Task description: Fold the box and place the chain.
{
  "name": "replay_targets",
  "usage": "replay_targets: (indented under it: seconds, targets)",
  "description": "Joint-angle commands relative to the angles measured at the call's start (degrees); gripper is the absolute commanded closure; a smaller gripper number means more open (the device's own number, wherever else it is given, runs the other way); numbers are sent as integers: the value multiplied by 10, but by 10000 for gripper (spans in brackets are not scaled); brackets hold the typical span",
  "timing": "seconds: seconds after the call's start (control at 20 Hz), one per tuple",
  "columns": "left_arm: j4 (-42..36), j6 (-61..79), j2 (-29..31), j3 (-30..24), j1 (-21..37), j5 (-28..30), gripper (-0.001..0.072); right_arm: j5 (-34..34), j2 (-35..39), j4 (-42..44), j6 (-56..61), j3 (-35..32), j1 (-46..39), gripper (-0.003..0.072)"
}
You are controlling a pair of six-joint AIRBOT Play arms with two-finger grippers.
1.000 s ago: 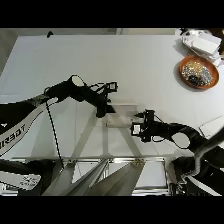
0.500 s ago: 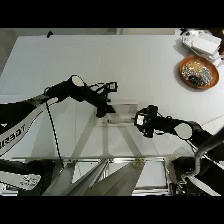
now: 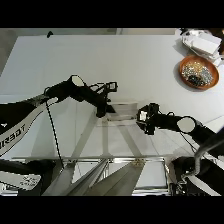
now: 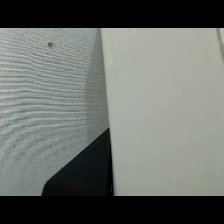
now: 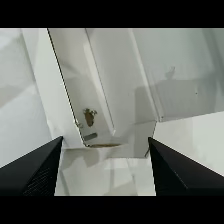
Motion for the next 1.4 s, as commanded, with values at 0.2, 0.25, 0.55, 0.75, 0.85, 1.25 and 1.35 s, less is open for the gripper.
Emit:
replay_targets:
  seconds: [0.2,0.25,0.55,0.75,0.85,1.25,1.35]
  targets:
    - [0,0,0,1,0,0,698,5,-3,47,-43,4,-2,59]
    - [0,0,0,1,0,0,699,5,-3,47,-55,5,-2,45]
    - [0,0,0,1,0,0,699,33,-6,61,-32,12,-32,7]
    - [0,0,0,1,0,0,699,74,-7,69,-33,16,-55,0]
    - [0,0,0,1,0,0,698,72,-7,80,-33,16,-56,2]
    - [0,0,0,1,0,0,699,80,-11,93,-48,16,-56,-10]
    - [0,0,0,1,0,0,699,83,-37,96,-53,21,-56,-12]
